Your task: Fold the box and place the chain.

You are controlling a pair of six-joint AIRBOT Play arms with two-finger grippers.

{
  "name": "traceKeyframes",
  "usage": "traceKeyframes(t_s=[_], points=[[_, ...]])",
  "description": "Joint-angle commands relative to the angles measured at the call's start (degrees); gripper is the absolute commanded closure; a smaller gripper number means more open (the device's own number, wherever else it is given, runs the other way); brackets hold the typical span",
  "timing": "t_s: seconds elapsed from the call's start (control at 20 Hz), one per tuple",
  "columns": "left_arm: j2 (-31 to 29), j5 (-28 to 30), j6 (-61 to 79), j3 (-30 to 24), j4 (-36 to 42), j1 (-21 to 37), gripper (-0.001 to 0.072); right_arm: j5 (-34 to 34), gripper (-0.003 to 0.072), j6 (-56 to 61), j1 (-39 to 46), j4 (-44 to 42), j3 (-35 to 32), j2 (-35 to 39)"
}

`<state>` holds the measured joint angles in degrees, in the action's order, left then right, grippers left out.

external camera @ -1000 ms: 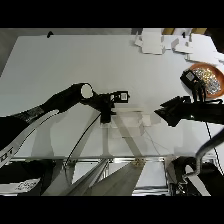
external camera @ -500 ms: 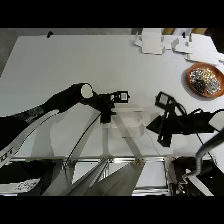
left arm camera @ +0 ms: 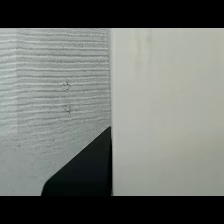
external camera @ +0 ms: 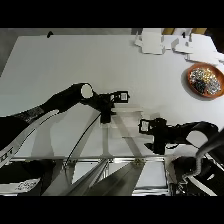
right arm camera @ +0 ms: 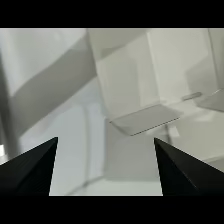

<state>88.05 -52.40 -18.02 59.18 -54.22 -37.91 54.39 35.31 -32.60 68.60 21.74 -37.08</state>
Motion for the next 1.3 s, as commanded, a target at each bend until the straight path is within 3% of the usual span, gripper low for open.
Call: traceKeyframes(t_s=[0.0, 0.2, 0.5, 0.85, 1.25], points=[[0.02, -0.13, 0.0, -0.02, -0.02, -0.04, 0.0697, -14.29, -0.0008, -2.62, -4.94, 3.67, -5.03, 0.04], [0.02, -0.13, 0.0, -0.02, -0.02, -0.04, 0.0697, -24.37, -0.0013, -2.62, -10.23, 7.39, -9.79, -0.11], [0.02, -0.13, 0.0, -0.02, -0.02, -0.04, 0.0697, -29.57, -0.0012, -2.67, -7.93, 7.87, -10.6, -1.99], [0.02, -0.11, 0.0, -0.02, -0.02, -0.04, 0.0697, -28.02, -0.0011, -3.41, -2.21, 5.27, -6.8, -2.12], [0.02, -0.13, 0.0, -0.02, -0.02, -0.04, 0.0697, -24.68, -0.0011, -25.38, 6.93, -13.84, -3.93, -7.8]])
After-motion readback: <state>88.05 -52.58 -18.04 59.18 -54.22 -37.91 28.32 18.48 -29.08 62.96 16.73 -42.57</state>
